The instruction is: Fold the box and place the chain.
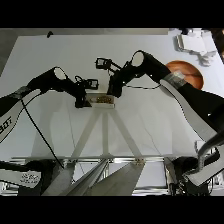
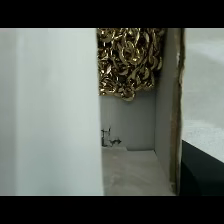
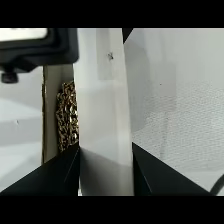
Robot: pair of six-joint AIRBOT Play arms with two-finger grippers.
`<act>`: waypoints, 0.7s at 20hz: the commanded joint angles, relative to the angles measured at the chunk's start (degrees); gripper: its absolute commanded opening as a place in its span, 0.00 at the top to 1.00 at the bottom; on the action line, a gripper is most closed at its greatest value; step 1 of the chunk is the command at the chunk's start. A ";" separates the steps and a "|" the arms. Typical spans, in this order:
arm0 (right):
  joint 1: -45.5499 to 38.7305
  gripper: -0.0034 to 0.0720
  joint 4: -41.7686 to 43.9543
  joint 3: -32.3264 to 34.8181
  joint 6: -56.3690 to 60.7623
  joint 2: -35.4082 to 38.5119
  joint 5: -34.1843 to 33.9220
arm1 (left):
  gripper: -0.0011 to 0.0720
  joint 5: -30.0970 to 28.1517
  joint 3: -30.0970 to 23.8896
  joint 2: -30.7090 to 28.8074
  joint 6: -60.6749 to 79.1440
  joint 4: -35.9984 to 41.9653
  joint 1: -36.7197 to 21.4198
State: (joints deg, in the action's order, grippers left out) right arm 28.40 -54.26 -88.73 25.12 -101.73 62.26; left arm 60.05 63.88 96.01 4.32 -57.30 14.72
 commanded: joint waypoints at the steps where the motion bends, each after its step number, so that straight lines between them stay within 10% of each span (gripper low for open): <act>1: 0.02 0.59 -0.83 3.02 -0.35 2.21 -4.81 | 0.96 -0.02 0.00 0.00 0.20 -0.13 0.02; 8: 0.04 0.63 -1.03 13.40 -5.75 4.66 -4.74 | 0.96 -0.02 0.00 0.00 0.20 -0.13 0.02; 10: 0.04 0.44 -0.98 14.10 -5.99 5.14 -4.85 | 0.96 -0.02 0.00 0.00 0.20 -0.13 0.02; 14: 0.02 0.38 -1.03 14.10 -6.19 7.26 -4.94 | 0.96 -0.02 0.00 0.00 0.20 -0.13 0.02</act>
State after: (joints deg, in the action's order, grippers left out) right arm 28.38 -55.37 -75.24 19.57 -95.90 57.32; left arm 59.83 63.92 96.05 4.60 -57.45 14.74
